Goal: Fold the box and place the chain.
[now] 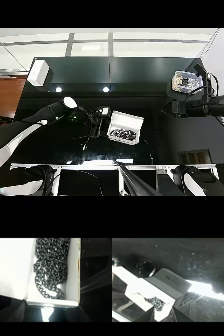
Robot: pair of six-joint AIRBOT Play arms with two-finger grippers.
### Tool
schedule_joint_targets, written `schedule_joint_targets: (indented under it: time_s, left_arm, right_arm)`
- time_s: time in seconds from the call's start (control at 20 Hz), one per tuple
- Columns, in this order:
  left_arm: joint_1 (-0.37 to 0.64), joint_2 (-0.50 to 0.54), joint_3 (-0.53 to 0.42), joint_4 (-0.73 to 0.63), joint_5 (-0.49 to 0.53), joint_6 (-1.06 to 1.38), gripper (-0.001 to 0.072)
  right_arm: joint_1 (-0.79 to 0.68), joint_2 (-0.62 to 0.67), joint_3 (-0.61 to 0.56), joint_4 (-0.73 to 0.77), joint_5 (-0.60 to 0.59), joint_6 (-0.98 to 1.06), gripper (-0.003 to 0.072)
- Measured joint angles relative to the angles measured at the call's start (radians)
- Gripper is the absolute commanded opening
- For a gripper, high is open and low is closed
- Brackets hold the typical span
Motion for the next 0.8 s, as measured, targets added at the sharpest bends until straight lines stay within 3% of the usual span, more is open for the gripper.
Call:
schedule_joint_targets:
  time_s: [0.35, 0.45, 0.55, 0.8]
  left_arm:
    - [-0.031, -0.004, 0.000, -0.009, -0.009, -0.001, 0.0676]
    - [-0.043, -0.005, 0.000, -0.012, 0.011, -0.025, 0.0524]
    - [-0.049, -0.005, 0.001, -0.016, 0.027, -0.067, 0.0430]
    - [-0.056, -0.004, 0.001, -0.016, 0.070, -0.121, 0.0426]
  right_arm:
    - [0.000, 0.000, 0.000, 0.000, -0.002, 0.001, 0.0262]
    - [0.000, 0.000, 0.000, 0.000, -0.003, 0.001, 0.0262]
    - [0.000, 0.000, 0.000, 0.000, -0.004, 0.001, 0.0262]
    - [0.000, 0.000, 0.000, -0.006, -0.023, 0.001, 0.0262]
